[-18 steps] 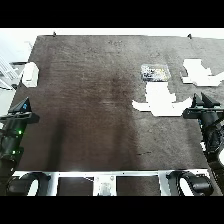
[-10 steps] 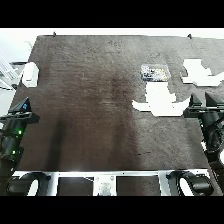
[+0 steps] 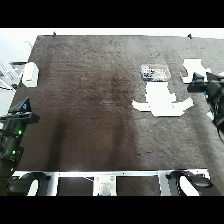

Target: Fold the box and place the chain.

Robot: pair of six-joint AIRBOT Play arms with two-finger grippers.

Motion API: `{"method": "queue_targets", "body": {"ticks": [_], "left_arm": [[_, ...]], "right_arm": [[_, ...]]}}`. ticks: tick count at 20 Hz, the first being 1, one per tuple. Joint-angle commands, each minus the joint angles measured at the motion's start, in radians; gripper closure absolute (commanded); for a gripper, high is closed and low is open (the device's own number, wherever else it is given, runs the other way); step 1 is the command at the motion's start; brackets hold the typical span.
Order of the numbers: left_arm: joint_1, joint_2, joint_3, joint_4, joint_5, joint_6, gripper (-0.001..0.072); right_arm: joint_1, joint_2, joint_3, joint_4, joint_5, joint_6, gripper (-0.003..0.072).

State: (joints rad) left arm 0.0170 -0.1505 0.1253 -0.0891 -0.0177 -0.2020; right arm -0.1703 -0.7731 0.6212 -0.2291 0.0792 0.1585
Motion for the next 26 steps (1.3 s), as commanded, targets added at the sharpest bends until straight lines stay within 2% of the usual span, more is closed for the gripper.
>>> {"method": "queue_targets", "body": {"ticks": [1,3,5,7,10,13,16,26], "left_arm": [[0.0,0.001,0.0,0.0,0.0,0.0,0.0687],[0.0,0.001,0.0,0.0,0.0,0.0,0.0688],[0.0,0.001,0.0,0.0,0.0,0.0,0.0687],[0.0,0.001,0.0,0.0,0.0,0.0,0.0688],[0.0,0.001,0.0,0.0,0.0,0.0,0.0688],[0.0,0.001,0.0,0.0,0.0,0.0,0.0687],[0.0,0.001,0.0,0.0,0.0,0.0,0.0687],[0.0,0.001,0.0,0.0,0.0,0.0,0.0687]], "right_arm": [[-0.203,-0.277,0.207,-0.116,0.384,0.258,0.0244],[-0.344,-0.407,0.341,-0.438,0.66,0.608,0.0238],[-0.445,-0.502,0.465,-0.664,0.848,0.789,0.0187],[-0.511,-0.571,0.58,-0.77,0.988,0.844,0.0186],[-0.533,-0.668,0.741,-0.901,1.152,0.86,0.0186],[-0.515,-0.772,0.862,-0.935,1.288,0.859,0.0166],[-0.489,-0.855,0.909,-0.947,1.356,0.858,0.0137],[-0.399,-1.023,0.937,-0.953,1.351,0.829,0.0137]]}}
